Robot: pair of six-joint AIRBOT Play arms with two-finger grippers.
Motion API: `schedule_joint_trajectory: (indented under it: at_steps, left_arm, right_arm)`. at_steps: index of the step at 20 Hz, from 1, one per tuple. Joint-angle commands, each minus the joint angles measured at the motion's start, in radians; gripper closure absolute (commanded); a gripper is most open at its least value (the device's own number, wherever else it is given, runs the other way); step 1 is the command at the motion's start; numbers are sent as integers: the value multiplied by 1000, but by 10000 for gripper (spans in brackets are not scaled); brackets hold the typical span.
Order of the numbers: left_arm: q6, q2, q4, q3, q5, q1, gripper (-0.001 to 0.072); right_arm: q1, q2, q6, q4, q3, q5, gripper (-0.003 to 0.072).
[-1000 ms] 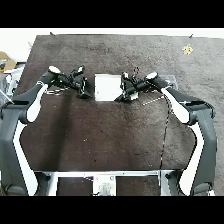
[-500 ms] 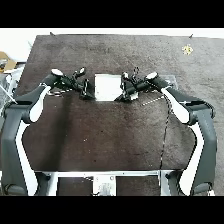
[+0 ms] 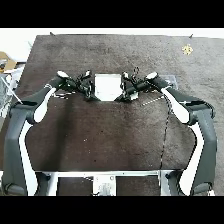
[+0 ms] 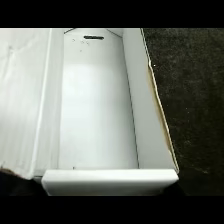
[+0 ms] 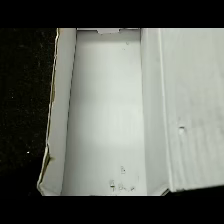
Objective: Fold the box and place the chain.
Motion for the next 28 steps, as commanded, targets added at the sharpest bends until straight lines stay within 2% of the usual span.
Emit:
schedule_joint_trajectory:
  at_steps: [1,7,9,10,15,28]
  left_arm:
    - [1,-4,-2,0,13,-4,-11]
    - [0,-4,-1,0,12,-5,-6]
    - [0,-4,13,0,5,-5,228]
    - [0,-4,26,0,1,-5,297]
    - [0,-4,79,0,0,-5,295]
    - [0,-3,77,0,-1,-5,294]
  right_arm:
    - [1,0,0,0,0,1,299]
    - [1,0,0,0,0,1,299]
    - [1,0,0,0,0,1,299]
    - [1,0,0,0,0,1,299]
    - [1,0,-1,0,0,1,299]
    - [1,0,0,0,0,1,299]
